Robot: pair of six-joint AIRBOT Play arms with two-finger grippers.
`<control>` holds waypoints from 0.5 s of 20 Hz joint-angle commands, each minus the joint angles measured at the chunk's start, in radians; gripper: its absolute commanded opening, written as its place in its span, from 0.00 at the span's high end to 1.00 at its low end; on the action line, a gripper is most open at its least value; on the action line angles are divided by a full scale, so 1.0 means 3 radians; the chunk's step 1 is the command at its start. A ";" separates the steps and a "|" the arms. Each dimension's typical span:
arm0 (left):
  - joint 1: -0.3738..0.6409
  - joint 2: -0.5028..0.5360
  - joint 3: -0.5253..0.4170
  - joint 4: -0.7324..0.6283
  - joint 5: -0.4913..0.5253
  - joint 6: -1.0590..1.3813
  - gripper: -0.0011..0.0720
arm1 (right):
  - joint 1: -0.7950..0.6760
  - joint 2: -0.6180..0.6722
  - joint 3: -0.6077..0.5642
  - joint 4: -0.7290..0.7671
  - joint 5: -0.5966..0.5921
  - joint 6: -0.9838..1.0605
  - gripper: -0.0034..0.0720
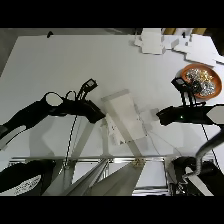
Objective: Fold the box and place the chain.
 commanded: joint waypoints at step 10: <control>0.0443 -0.1005 0.0481 -0.1105 -0.0961 0.0490 0.29 | 0.0003 0.0003 -0.0001 -0.0001 0.0158 0.0000 0.93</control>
